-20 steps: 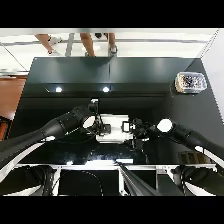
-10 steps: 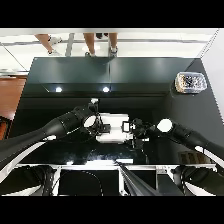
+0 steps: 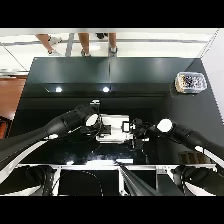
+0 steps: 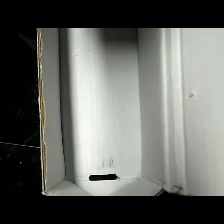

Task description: Fold the box and place the chain.

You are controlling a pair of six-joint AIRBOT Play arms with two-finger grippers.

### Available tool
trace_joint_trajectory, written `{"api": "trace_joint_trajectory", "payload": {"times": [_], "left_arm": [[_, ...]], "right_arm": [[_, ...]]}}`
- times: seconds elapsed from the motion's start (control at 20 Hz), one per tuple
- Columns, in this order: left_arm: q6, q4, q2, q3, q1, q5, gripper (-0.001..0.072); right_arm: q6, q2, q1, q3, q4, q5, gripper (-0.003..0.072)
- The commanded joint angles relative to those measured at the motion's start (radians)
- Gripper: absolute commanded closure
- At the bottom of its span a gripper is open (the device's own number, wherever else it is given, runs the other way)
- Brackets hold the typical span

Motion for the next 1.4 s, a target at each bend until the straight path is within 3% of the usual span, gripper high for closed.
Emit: {"api": "trace_joint_trajectory", "payload": {"times": [0.0,0.1,0.15,0.2,0.25,0.65,0.7,0.8,1.1,1.35], "left_arm": [[-0.01,0.021,-0.012,0.003,-0.019,-0.034,0.0435],[-0.038,0.04,-0.011,0.003,-0.025,-0.031,0.0436],[-0.043,0.041,-0.011,0.003,-0.024,-0.03,0.0501],[-0.043,0.043,-0.011,0.003,-0.024,-0.03,0.0616],[-0.043,0.043,-0.011,0.003,-0.024,-0.026,0.067],[-0.026,0.043,-0.011,0.003,-0.024,-0.008,0.0682],[-0.026,0.043,-0.011,0.003,-0.024,-0.008,0.0682],[-0.026,0.043,-0.011,0.003,-0.024,-0.01,0.0682],[-0.027,0.043,-0.011,0.003,-0.024,-0.007,0.0682],[-0.027,0.021,-0.011,0.003,-0.024,-0.011,0.0681]], "right_arm": [[0.001,0.0,0.001,-0.001,0.0,0.0,0.0557],[0.001,0.0,0.001,-0.001,0.0,0.0,0.0557],[0.001,0.0,0.001,-0.001,0.0,0.0,0.0557],[0.001,0.0,0.001,-0.001,0.0,0.0,0.0557],[0.001,0.0,0.001,-0.001,0.0,0.0,0.0557],[0.001,0.0,0.001,-0.001,0.001,0.0,0.0556],[0.008,0.0,0.0,-0.001,0.002,-0.003,0.0491],[0.073,0.003,0.0,0.0,0.0,-0.017,0.0071],[0.22,0.152,0.0,0.0,-0.223,0.056,0.0047],[0.223,0.172,0.0,0.0,-0.205,0.06,0.0047]]}}
